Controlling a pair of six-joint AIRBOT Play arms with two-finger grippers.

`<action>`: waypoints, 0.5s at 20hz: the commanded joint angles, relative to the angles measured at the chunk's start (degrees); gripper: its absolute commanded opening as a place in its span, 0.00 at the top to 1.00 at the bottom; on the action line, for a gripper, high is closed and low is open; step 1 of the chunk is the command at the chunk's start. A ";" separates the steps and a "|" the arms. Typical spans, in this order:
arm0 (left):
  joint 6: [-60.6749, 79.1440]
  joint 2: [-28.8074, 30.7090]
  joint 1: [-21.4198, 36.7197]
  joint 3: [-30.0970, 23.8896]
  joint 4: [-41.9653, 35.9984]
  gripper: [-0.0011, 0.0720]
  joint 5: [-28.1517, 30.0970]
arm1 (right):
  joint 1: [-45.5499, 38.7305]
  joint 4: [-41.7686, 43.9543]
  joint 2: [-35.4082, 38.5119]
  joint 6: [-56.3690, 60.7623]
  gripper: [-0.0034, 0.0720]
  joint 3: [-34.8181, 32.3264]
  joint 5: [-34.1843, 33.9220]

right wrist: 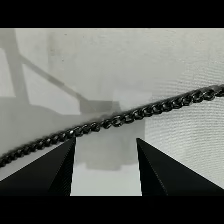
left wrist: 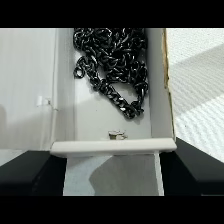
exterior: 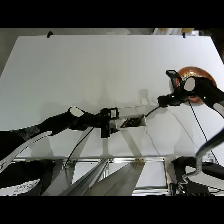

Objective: Fold the box and place the chain.

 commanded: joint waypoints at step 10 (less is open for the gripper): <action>0.02 0.00 0.00 0.02 0.02 0.48 0.00 | 0.00 -0.79 -2.45 1.20 0.74 -0.02 -1.88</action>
